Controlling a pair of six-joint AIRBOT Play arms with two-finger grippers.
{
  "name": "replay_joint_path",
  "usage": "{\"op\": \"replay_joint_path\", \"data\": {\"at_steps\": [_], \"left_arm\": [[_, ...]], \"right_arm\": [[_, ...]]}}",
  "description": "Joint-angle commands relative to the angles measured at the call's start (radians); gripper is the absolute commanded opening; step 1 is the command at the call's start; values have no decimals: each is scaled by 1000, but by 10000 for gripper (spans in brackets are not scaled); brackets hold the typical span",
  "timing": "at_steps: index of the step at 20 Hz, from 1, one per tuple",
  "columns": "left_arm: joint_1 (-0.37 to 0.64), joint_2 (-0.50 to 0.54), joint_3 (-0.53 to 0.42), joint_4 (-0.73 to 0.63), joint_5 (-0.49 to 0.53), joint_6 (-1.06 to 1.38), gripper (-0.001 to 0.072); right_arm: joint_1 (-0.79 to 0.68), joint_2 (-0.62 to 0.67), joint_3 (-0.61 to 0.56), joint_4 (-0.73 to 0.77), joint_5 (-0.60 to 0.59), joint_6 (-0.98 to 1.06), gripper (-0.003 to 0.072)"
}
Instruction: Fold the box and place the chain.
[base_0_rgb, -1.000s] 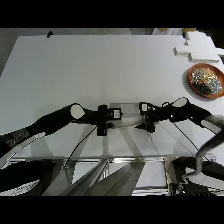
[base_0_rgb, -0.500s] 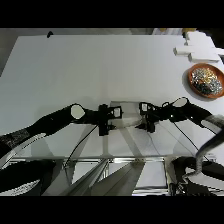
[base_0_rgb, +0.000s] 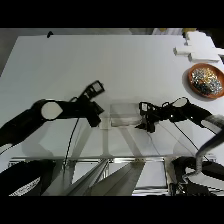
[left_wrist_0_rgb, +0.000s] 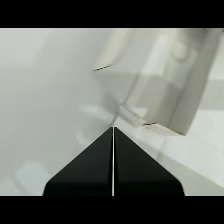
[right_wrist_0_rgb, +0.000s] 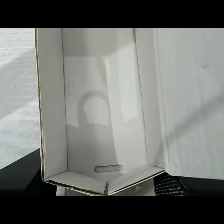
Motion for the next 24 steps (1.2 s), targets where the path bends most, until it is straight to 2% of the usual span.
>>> {"op": "replay_joint_path", "data": {"at_steps": [1, 2, 5, 8, 11, 13, 16, 22, 23, 24], "left_arm": [[106, 126, 0, 238, -98, -548, 2], [142, 126, -5, 260, -140, -655, 2], [192, 65, -51, 241, -169, -839, 2], [174, -58, -98, 113, -132, -818, 9], [123, -171, -99, -38, -93, -741, 8], [90, -219, -99, -89, -56, -738, 7], [60, -246, -99, -129, -31, -738, 6], [26, -238, -88, -180, -45, -722, 10], [19, -227, -79, -180, -48, -720, 44], [13, -212, -70, -180, -46, -721, 137]], "right_arm": [[0, 1, 0, 0, 0, -1, 337], [0, 1, 0, 0, 0, -1, 337], [0, 1, 0, 0, 0, -1, 337], [0, 1, 0, 0, 0, -1, 337], [0, 1, 0, 0, 0, -1, 337], [0, 1, 0, 0, 0, -1, 337], [0, 1, 0, 0, 0, -1, 337], [0, 1, 0, 0, 0, -1, 337], [0, 1, 0, 0, 0, -1, 337], [0, 1, 0, 0, 0, -1, 337]]}}
